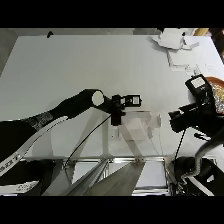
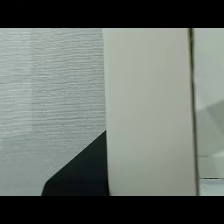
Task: Fold the box and place the chain.
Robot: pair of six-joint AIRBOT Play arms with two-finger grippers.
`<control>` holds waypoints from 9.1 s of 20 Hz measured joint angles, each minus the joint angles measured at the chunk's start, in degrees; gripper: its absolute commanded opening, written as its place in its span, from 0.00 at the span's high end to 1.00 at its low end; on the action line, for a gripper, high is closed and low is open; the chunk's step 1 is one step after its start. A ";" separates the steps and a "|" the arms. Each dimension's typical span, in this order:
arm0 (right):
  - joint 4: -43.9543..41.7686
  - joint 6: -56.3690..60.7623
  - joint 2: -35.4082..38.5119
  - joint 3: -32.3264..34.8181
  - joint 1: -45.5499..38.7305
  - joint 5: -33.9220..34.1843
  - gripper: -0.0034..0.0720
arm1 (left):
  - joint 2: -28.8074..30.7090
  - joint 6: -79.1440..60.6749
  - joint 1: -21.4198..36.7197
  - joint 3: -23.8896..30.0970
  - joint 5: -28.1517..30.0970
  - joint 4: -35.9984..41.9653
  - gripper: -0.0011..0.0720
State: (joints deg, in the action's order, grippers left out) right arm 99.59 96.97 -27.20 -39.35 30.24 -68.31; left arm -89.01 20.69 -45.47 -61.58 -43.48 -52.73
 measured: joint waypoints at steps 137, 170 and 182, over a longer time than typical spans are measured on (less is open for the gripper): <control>-62.10 -122.99 -40.33 17.44 -28.72 16.39 0.41 | -0.79 0.20 0.02 -0.07 -2.23 0.04 0.97; -62.12 -122.99 -40.39 17.44 -28.72 16.48 0.41 | 10.36 19.19 -4.70 -0.63 2.58 -10.80 0.98; -62.12 -122.99 -40.39 17.44 -28.74 16.48 0.41 | -3.67 23.34 0.87 -4.00 6.45 -2.97 0.98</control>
State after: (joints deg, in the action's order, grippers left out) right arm 37.47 -26.02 -67.59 -21.91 1.50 -51.83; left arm -92.68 44.03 -44.60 -65.58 -37.04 -55.70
